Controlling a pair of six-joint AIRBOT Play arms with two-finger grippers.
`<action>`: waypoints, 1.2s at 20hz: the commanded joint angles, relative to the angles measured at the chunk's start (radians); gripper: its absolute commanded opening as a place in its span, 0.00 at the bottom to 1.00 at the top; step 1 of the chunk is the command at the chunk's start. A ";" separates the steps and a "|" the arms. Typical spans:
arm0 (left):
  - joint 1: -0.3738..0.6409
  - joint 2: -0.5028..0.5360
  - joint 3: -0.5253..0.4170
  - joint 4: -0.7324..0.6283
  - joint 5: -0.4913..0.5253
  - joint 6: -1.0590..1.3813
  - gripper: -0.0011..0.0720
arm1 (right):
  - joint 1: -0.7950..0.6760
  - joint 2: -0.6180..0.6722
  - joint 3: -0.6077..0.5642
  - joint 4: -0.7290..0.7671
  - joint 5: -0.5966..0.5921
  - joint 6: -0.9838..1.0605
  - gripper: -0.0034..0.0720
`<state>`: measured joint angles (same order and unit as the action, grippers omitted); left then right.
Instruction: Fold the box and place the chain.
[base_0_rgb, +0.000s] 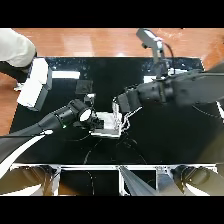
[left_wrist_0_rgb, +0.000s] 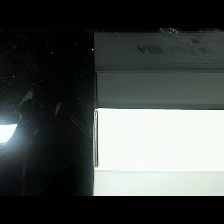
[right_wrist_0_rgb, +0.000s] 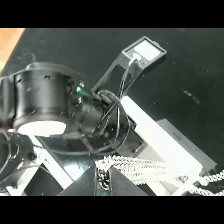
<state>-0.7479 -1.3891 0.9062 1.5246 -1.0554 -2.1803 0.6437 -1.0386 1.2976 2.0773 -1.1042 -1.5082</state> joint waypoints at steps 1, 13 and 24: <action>0.000 0.000 0.001 0.001 0.005 0.000 0.05 | 0.027 -0.059 -0.006 0.019 0.037 -0.007 0.08; 0.000 0.000 0.001 0.000 0.000 0.000 0.05 | 0.051 -0.117 -0.092 -0.022 -0.039 -0.019 0.88; 0.000 0.000 0.001 0.000 -0.001 0.000 0.05 | -0.448 0.230 -0.378 -0.384 -0.032 -0.217 0.88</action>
<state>-0.7479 -1.3891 0.9062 1.5246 -1.0550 -2.1807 0.3546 -0.8783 1.0428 1.7664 -1.1839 -1.6230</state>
